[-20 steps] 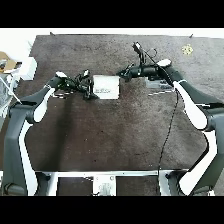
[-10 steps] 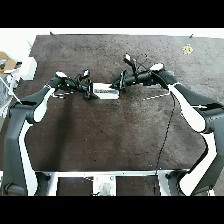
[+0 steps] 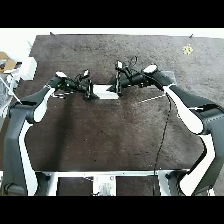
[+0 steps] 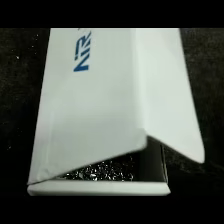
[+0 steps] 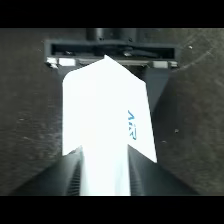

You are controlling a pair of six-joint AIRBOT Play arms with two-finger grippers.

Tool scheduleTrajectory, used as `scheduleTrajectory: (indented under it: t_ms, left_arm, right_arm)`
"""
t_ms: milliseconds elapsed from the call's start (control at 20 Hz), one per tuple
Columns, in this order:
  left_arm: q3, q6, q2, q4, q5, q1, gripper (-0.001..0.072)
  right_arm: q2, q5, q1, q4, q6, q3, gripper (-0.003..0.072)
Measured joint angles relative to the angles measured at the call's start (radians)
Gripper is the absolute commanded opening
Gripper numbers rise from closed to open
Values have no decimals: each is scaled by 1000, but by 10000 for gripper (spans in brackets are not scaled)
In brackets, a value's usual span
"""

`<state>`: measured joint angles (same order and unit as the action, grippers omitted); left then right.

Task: Fold the box and place the chain.

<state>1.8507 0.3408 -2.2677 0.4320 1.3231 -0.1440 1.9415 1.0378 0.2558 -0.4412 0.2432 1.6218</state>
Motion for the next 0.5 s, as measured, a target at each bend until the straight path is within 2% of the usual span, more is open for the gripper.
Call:
scheduleTrajectory:
  t_ms: [50,500]
  left_arm:
    - [0,0,0,0,0,0,354]
    - [0,0,0,0,-1,0,354]
  right_arm:
    - [0,-20,1,-2,10,0,196]
    - [0,-29,3,-21,26,0,196]
